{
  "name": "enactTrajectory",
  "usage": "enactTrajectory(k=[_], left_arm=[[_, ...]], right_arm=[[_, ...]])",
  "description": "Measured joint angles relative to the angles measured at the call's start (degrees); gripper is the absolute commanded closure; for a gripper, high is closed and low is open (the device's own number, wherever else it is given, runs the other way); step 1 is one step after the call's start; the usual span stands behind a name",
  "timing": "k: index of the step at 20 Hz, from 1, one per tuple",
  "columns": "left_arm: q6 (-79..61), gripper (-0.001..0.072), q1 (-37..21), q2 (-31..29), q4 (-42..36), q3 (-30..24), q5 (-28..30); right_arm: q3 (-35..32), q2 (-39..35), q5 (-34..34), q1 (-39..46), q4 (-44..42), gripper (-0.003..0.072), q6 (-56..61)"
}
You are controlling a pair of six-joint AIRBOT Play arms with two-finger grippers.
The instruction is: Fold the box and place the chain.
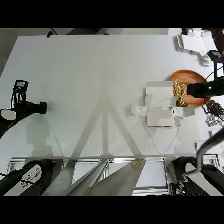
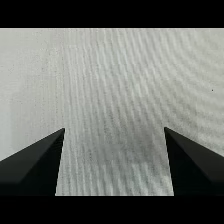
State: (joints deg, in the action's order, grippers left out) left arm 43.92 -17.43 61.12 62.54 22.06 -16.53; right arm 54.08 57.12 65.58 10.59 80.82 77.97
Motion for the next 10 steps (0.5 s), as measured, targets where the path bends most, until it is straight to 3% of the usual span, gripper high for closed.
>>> enactTrajectory(k=[3,4,5,6,10], left_arm=[[0.0,0.0013,0.0,0.0,0.0,0.0,0.0],[0.0,0.0013,0.0,0.0,0.0,0.0,0.0],[0.0,0.0013,0.0,0.0,0.0,0.0,0.0],[0.0,0.0013,0.0,0.0,0.0,0.0,0.0],[0.0,0.0013,0.0,0.0,0.0,0.0,0.0]], right_arm=[[0.0,0.0,-1.7,0.0,-0.1,0.0671,0.0],[0.0,0.0,-1.6,0.0,0.1,0.0593,-0.2],[0.0,0.0,-1.4,0.0,0.7,0.0391,-0.4],[0.0,0.0,-0.9,0.0,1.9,0.0255,-0.5],[0.0,0.3,1.7,0.0,8.4,0.0259,-0.8]])
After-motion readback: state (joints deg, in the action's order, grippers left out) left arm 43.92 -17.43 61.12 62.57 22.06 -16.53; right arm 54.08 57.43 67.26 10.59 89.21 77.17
